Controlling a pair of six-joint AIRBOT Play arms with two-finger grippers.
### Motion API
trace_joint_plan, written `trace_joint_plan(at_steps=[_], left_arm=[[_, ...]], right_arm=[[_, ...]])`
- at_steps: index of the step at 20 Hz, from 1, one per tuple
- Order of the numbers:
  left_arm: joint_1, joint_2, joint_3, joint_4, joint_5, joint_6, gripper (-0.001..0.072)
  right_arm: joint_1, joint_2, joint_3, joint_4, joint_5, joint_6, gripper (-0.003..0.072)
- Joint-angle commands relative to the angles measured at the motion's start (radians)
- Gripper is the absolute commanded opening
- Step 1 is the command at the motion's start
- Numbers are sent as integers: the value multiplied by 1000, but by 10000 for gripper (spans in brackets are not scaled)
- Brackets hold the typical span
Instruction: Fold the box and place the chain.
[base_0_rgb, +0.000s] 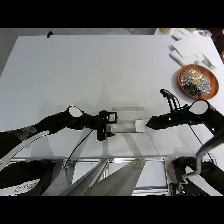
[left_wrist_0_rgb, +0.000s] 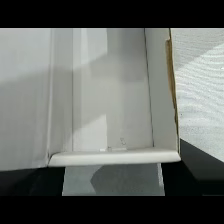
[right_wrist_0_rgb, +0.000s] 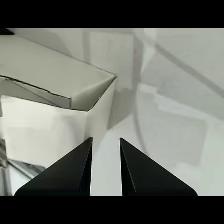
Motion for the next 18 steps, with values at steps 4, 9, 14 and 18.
trace_joint_plan(at_steps=[4, 9, 14, 18], left_arm=[[0, 0, 0, 0, 0, 0, 135], [0, 0, 0, 0, 0, 0, 135], [0, 0, 0, 0, 0, 0, 135], [0, 0, 0, 0, 0, 0, 136]], right_arm=[[1, 8, -1, 97, 13, -50, 252], [8, 4, -3, 67, -23, -41, 370], [120, 3, 3, 7, -127, 73, 412], [229, -31, 41, -82, -150, 249, 411]])
